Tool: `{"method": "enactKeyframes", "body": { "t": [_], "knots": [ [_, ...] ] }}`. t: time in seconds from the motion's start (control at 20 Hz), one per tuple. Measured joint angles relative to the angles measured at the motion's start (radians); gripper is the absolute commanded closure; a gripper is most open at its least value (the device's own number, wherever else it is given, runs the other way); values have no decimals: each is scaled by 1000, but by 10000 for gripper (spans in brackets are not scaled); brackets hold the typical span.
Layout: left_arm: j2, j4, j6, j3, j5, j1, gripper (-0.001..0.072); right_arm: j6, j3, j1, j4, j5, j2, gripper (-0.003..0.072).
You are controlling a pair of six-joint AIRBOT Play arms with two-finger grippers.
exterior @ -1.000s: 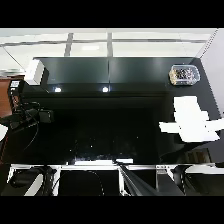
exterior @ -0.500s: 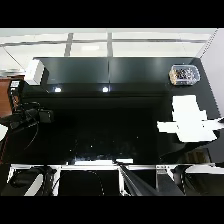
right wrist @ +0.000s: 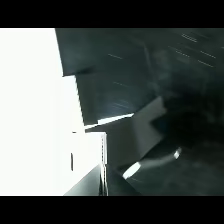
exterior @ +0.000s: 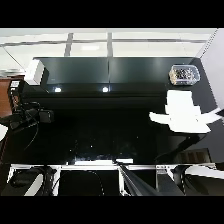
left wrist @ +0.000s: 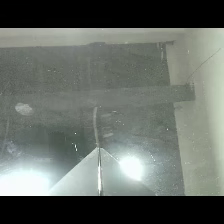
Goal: Fold the box and place the chain.
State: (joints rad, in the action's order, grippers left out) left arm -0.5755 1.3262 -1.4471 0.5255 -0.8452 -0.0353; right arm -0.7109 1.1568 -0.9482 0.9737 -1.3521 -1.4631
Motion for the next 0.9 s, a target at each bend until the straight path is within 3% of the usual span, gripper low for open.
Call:
{"method": "enactKeyframes", "body": {
  "t": [0.15, 0.5, 0.7, 0.9],
  "knots": [
    [0, 0, 0, 0, 0, 0, 687, -6, -83, 86, -82, 16, 105, 674],
    [0, 0, 0, 0, 0, 0, 686, -154, -397, 423, -295, 202, 400, 675],
    [0, 0, 0, 0, 0, 0, 687, -210, -583, 706, -438, 421, 496, 674],
    [0, 0, 0, 0, 0, 0, 686, -240, -682, 978, -502, 653, 523, 675]
  ]
}}
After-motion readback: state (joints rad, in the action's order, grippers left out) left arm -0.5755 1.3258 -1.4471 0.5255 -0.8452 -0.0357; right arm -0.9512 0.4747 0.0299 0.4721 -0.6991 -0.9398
